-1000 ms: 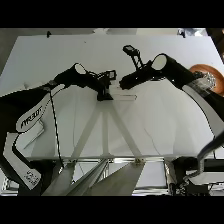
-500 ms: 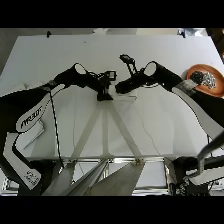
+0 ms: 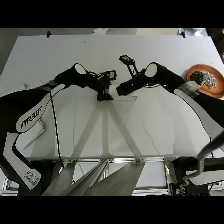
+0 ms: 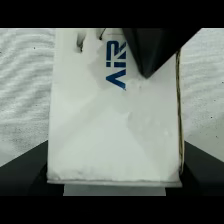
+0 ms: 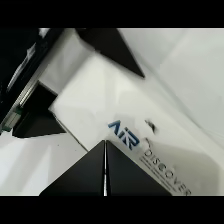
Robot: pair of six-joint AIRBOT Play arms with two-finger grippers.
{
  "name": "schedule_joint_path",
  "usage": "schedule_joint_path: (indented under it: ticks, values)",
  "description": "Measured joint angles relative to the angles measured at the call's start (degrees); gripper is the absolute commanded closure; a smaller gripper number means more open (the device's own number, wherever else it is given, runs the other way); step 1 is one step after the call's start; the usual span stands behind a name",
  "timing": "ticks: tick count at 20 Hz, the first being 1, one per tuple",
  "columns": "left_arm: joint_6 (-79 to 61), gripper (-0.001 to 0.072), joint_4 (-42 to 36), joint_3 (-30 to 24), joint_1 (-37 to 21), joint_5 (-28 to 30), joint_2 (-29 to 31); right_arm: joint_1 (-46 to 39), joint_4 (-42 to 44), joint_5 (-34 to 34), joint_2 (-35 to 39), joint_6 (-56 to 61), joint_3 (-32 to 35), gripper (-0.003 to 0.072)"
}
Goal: Fold the box and place the chain.
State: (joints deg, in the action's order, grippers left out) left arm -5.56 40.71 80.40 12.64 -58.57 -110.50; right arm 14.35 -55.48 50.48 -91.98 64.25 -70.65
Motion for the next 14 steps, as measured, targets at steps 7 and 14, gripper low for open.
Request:
schedule_joint_path:
  ticks: [7, 14]
  values:
    - [-0.3, 0.0690, 0.2, 0.0, 0.0, 0.0, 0.0, -3.7, -7.6, -1.5, 12.8, -0.2, -0.2, 0.0675]
    - [-0.4, 0.0690, 0.2, 0.0, 0.0, 0.0, 0.0, -14.2, -24.0, 7.3, 21.3, 1.2, -0.3, 0.0676]
